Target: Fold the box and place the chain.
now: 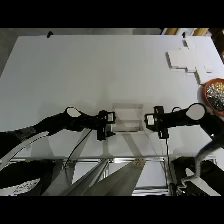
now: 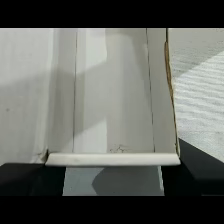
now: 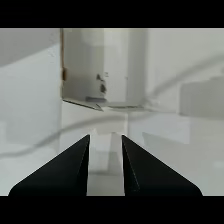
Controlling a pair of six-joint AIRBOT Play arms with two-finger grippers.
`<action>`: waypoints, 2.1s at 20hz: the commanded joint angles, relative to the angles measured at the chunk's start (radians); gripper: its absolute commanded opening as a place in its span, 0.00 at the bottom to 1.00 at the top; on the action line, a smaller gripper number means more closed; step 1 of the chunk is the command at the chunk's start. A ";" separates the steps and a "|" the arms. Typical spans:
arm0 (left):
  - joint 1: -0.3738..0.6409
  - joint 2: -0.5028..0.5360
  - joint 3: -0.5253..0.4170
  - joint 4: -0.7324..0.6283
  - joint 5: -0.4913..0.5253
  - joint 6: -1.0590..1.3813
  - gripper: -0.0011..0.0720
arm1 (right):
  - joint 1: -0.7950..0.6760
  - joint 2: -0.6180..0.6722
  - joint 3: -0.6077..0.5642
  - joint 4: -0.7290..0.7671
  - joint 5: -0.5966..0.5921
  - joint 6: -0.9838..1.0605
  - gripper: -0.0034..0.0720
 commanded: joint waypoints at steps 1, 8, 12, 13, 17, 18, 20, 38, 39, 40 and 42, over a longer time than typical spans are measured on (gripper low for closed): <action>0.000 0.000 0.000 0.000 0.000 0.000 0.36 | 0.028 -0.019 -0.035 0.081 -0.060 -0.072 0.33; -0.001 0.000 0.000 0.000 0.001 0.000 0.36 | 0.029 -0.128 -0.035 0.359 -0.068 -0.123 0.17; -0.001 0.000 0.000 0.000 0.000 0.000 0.36 | 0.029 -0.173 -0.037 0.361 -0.062 -0.119 0.28; 0.000 0.000 0.000 0.000 0.001 0.000 0.36 | 0.028 -0.174 -0.041 0.361 -0.063 -0.120 0.48; 0.000 0.000 0.000 0.000 0.000 0.000 0.36 | 0.028 -0.173 -0.043 0.334 -0.057 -0.048 0.83; 0.000 0.000 0.000 0.000 0.001 0.000 0.36 | 0.028 -0.169 -0.043 0.307 -0.047 -0.014 0.83; 0.000 0.000 0.000 0.000 0.001 0.000 0.36 | 0.028 -0.124 -0.043 0.237 -0.046 0.086 0.71; 0.000 0.000 0.000 0.000 0.000 0.000 0.36 | -0.316 -0.057 -0.043 -0.024 -0.068 1.180 0.07; -0.001 0.000 0.000 0.000 0.001 0.000 0.36 | -0.316 -0.091 -0.043 -0.021 -0.033 1.198 0.07; 0.000 0.000 0.000 0.000 0.001 0.000 0.36 | -0.316 -0.119 -0.043 -0.020 -0.003 1.198 0.07; -0.001 0.000 0.000 0.000 0.001 0.000 0.36 | -0.315 -0.150 -0.043 0.017 0.035 1.193 0.07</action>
